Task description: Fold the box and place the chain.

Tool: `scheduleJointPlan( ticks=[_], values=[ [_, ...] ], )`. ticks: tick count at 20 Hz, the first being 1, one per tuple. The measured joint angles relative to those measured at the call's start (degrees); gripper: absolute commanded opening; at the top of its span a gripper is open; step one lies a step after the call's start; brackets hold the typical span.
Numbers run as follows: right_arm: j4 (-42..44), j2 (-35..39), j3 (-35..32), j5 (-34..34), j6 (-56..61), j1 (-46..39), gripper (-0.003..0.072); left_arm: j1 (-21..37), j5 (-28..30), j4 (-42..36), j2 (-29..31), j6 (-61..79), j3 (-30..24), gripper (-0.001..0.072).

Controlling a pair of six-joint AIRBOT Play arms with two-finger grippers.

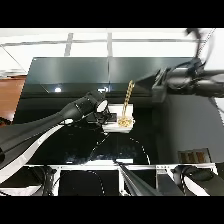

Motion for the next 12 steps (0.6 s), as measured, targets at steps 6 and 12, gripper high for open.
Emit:
scheduleJointPlan(
  ticks=[6, 12],
  values=[
    [-3.61, -5.7, -11.93, -4.98, 1.66, 1.68, 0.0286, 0.0, 0.0, 0.0, 0.0, 0.0, 0.0, 0.003],
    [-19.3, -7.3, -14.73, -7.28, -0.35, -1.07, 0.0286, 0.0, 0.0, 0.0, 0.0, 0.0, 0.0, 0.003]
  ],
)
